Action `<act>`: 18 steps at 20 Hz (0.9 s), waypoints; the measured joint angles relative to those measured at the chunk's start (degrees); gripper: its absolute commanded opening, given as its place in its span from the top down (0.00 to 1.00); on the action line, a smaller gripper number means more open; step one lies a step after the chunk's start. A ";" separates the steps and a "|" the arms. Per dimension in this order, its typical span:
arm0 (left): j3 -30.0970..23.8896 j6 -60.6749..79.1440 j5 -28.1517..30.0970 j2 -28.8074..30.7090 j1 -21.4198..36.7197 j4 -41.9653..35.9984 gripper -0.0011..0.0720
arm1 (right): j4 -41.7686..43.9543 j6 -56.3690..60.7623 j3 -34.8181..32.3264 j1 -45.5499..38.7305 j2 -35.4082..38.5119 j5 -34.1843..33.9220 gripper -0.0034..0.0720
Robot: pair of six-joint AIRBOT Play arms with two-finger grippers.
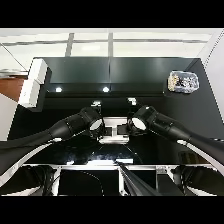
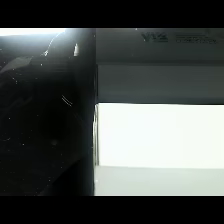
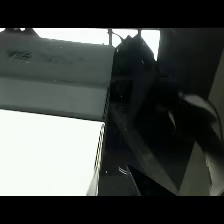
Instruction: Fold the box and place the chain.
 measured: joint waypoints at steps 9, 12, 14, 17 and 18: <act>0.00 -0.04 0.02 0.00 0.00 0.04 0.94 | -6.99 -10.51 0.13 -8.94 15.74 8.22 0.44; 0.00 -0.11 0.00 0.00 0.00 0.07 0.94 | -14.01 -15.61 0.13 -18.53 17.97 8.76 0.44; 0.00 -0.15 0.00 0.00 0.00 0.07 0.94 | -16.70 -18.14 0.11 -26.91 18.34 3.80 0.00; 0.02 -0.13 0.20 0.00 0.00 0.07 0.94 | -17.86 -22.38 0.79 -38.64 15.58 -7.61 0.02; 0.00 -0.11 0.35 0.00 0.00 0.07 0.94 | -17.73 -23.47 1.86 -41.68 13.57 -10.25 0.02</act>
